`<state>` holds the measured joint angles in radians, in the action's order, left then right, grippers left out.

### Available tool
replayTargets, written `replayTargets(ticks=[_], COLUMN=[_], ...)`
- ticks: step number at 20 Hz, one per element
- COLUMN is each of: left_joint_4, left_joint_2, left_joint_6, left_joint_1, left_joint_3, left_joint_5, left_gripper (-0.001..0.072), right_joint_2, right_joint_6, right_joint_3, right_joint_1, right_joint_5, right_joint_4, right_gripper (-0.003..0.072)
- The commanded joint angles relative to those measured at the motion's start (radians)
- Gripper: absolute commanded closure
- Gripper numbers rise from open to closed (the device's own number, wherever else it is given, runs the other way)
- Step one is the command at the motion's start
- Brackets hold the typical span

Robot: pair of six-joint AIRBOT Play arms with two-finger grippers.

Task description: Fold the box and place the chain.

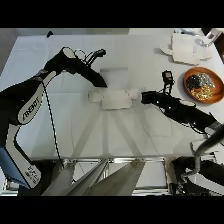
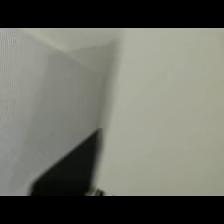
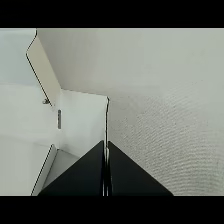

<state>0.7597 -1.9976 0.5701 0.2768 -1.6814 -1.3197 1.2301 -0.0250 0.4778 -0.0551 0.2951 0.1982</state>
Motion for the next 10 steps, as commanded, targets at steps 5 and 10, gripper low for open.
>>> replayTargets(ticks=[5,10], left_joint_4=[0.012,0.013], left_joint_2=[-0.001,0.002], left_joint_6=[-0.058,-0.058], left_joint_1=[0.002,0.002], left_joint_3=[-0.001,-0.001], left_joint_5=[-0.005,-0.005], left_gripper=[0.0695,0.0695], right_joint_2=[-0.001,-0.001], right_joint_6=[0.000,0.000], right_joint_3=[0.000,0.000], right_joint_1=[0.000,0.000], right_joint_5=[0.001,0.001], right_joint_4=[0.000,0.000], right_gripper=[0.0675,0.0675])
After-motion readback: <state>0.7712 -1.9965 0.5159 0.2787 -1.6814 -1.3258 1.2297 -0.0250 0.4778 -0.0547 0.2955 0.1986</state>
